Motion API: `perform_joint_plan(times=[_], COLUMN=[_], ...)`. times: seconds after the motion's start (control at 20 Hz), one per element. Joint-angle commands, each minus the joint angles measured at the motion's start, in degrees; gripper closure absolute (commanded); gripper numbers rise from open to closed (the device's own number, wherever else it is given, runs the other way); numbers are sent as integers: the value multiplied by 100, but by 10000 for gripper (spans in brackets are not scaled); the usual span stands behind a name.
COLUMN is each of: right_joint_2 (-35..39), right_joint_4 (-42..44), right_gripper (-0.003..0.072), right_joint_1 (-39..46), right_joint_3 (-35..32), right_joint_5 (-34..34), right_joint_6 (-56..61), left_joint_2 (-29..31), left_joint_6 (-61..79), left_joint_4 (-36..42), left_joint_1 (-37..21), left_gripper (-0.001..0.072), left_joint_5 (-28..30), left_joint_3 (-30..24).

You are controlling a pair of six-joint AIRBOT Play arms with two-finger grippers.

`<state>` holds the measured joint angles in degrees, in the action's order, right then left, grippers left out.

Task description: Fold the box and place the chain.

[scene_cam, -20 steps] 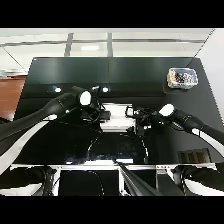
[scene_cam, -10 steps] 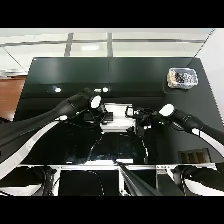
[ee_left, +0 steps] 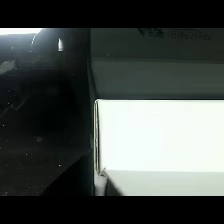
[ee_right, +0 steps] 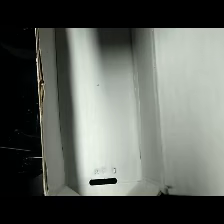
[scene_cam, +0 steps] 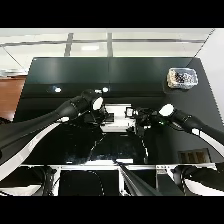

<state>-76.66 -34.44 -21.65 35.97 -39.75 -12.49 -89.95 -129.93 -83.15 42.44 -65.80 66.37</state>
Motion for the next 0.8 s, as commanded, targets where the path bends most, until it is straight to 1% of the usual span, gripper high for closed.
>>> perform_joint_plan(times=[0.0, 0.05, 0.1, 0.25, 0.3, 0.35, 0.4, 0.45, 0.5, 0.55, 0.75], right_joint_2=[-2, -2, -2, -2, -2, -2, -2, -2, -2, -2, -2], right_joint_4=[4, 4, 4, 4, 4, 4, 4, 4, 4, 4, 4], right_gripper=[208, 208, 208, 207, 208, 207, 208, 208, 208, 208, 207], right_joint_1=[-2, -2, -2, -2, -2, -2, -2, -2, -2, -2, -2], right_joint_3=[2, 2, 2, 2, 2, 2, 2, 2, 2, 2, 2], right_joint_5=[-11, -11, -11, -11, -11, -11, -11, -11, -11, -11, -11], right_joint_6=[28, 28, 28, 28, 28, 28, 28, 28, 28, 28, 28], left_joint_2=[-4, -4, -4, -7, -11, -26, -50, -52, -50, -50, -50], left_joint_6=[-42, -42, -42, -42, -42, -42, -48, -175, -234, -234, -232], left_joint_4=[20, 20, 13, -63, -79, -79, -76, -79, -79, -87, -136], left_joint_1=[15, 15, 15, 13, 13, 13, 13, 15, 15, 35, 44], left_gripper=[667, 503, 365, 365, 379, 427, 447, 504, 636, 688, 688], left_joint_5=[-26, -28, -35, -70, -63, -68, -72, -37, 15, 35, 11], left_joint_3=[4, 4, 4, 83, 107, 111, 111, 111, 122, 127, 127])
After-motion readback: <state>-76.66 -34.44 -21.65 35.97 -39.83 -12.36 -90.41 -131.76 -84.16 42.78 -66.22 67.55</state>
